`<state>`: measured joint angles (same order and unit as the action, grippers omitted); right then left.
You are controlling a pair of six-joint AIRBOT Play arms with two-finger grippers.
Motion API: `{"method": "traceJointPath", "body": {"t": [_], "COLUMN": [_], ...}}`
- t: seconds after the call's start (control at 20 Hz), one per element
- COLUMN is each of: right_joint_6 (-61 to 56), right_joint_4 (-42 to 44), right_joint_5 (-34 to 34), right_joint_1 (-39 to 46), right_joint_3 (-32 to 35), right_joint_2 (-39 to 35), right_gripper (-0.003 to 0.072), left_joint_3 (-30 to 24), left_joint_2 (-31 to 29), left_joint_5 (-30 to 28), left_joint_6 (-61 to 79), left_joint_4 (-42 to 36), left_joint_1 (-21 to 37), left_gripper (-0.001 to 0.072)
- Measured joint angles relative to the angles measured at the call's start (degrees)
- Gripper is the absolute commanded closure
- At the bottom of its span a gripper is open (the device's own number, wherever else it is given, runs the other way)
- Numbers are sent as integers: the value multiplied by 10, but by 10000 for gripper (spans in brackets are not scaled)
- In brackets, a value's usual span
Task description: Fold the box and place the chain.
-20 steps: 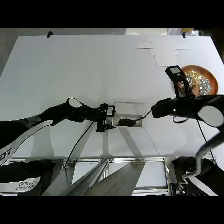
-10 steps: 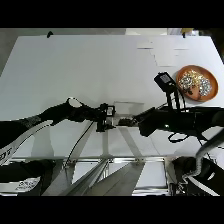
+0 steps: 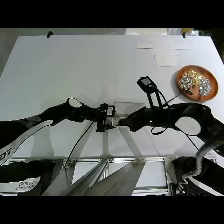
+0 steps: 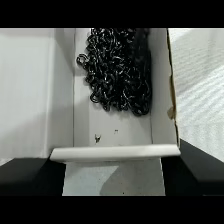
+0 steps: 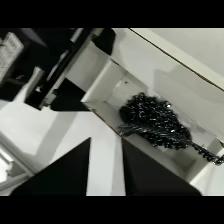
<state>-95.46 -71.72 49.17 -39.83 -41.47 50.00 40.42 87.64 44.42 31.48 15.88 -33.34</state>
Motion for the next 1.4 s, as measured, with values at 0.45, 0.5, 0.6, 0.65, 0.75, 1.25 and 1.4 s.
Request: {"method": "traceJointPath", "body": {"t": [0.45,0.5,0.6,0.65,0.75,1.25,1.4], "right_joint_6": [0,0,0,0,0,0,-1], "right_joint_4": [-54,-73,-113,-128,-155,-196,-197], "right_joint_5": [21,25,31,33,34,17,7], "right_joint_1": [108,131,175,194,231,311,314], "right_joint_3": [-24,-26,-28,-28,-28,-12,-12], "right_joint_2": [21,21,21,21,22,139,179], "right_gripper": [447,447,447,447,446,263,265], "left_joint_3": [0,0,0,0,0,0,0], "left_joint_2": [0,0,0,0,0,0,0], "left_joint_5": [0,0,0,0,0,0,0], "left_joint_6": [0,0,0,0,0,0,0], "left_joint_4": [0,0,0,0,0,0,0], "left_joint_1": [0,0,0,0,0,0,0], "left_gripper": [699,699,699,699,699,699,699]}}
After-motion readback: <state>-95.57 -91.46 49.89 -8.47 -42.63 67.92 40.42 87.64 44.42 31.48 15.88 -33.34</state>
